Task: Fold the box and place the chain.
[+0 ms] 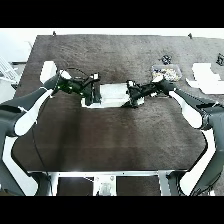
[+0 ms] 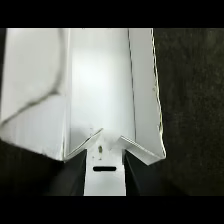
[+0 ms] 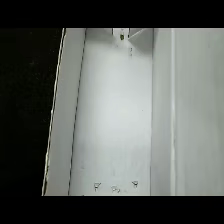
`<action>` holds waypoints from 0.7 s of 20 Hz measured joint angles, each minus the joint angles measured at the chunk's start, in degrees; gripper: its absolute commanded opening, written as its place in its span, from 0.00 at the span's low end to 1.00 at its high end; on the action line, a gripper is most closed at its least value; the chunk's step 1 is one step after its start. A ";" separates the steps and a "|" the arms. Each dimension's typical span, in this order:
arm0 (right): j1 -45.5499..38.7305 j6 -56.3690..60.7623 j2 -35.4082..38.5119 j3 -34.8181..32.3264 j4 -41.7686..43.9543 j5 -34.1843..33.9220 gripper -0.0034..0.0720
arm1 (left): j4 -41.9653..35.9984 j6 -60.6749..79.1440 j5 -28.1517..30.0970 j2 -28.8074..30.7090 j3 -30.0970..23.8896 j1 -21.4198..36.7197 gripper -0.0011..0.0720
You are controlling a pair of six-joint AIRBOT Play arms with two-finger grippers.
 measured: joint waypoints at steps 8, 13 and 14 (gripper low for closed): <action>0.00 0.02 0.00 -0.02 0.00 -0.02 0.82 | -1.68 2.62 1.40 -0.02 0.00 -1.29 0.44; 0.00 0.00 0.00 -0.02 0.02 -0.02 0.82 | -1.79 2.97 1.57 -0.02 0.00 -1.42 0.61; 0.00 0.00 0.00 -0.02 0.02 -0.02 0.82 | -1.79 2.97 1.53 -0.02 0.00 -1.42 0.61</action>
